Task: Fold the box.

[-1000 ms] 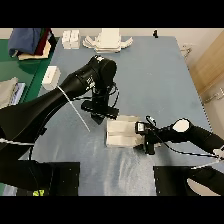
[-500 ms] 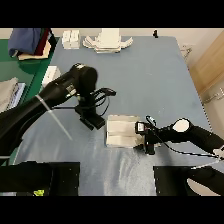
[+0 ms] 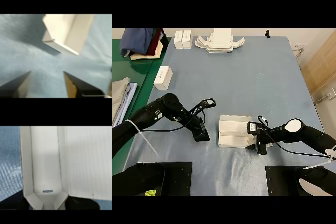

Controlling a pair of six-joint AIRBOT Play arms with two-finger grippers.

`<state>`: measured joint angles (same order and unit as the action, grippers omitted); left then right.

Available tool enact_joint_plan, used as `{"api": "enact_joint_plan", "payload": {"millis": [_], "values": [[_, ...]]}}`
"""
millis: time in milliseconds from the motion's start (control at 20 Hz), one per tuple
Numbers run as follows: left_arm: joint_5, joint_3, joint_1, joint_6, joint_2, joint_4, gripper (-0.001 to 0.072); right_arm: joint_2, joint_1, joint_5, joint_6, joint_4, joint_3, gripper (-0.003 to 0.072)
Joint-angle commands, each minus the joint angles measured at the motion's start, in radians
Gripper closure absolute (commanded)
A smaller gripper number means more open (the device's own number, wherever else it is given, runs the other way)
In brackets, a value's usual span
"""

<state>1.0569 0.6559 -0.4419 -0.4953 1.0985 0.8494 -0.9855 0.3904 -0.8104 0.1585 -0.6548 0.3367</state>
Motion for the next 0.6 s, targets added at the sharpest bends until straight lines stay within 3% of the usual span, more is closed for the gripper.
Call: {"api": "enact_joint_plan", "payload": {"millis": [0,250,550], "values": [[-0.222,-0.094,0.013,0.38,-0.009,-0.099,0.0043,0.0,0.0,0.0,0.0,0.0,0.001,0.0173],[-0.309,-0.213,0.005,0.706,-0.01,-0.213,0.0041,0.0,0.0,0.0,0.0,0.0,0.001,0.0173],[-0.313,-0.251,-0.026,0.977,-0.01,-0.462,0.0042,0.0,0.0,0.0,0.0,0.0,0.001,0.0173]]}}
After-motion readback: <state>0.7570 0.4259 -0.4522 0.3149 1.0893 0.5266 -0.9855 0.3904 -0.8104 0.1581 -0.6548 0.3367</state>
